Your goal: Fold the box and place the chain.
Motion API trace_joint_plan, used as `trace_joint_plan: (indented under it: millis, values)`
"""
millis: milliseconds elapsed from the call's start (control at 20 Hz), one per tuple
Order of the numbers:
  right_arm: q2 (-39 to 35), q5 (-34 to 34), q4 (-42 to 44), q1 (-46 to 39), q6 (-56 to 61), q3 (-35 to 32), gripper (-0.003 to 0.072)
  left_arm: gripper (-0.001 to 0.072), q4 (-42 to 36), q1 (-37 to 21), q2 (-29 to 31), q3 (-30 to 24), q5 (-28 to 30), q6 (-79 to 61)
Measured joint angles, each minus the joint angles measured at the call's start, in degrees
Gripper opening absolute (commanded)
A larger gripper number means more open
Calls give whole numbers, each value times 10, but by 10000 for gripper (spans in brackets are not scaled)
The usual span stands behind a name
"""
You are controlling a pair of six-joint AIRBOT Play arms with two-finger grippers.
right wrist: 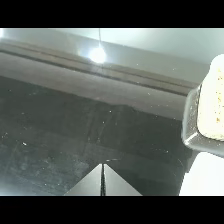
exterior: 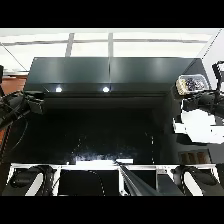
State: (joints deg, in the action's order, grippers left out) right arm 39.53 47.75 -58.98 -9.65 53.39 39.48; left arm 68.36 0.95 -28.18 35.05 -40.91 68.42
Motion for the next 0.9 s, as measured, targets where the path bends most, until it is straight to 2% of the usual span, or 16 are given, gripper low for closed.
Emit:
trace_joint_plan:
  millis: [600,700,900]
  values:
    - [0,0,0,0,0,0,10,29,0,0,0,0,2,0]
    - [0,0,5,0,0,0,11,29,-1,0,-4,0,32,0]
    - [0,-36,64,0,0,0,17,29,-7,0,-10,0,137,0]
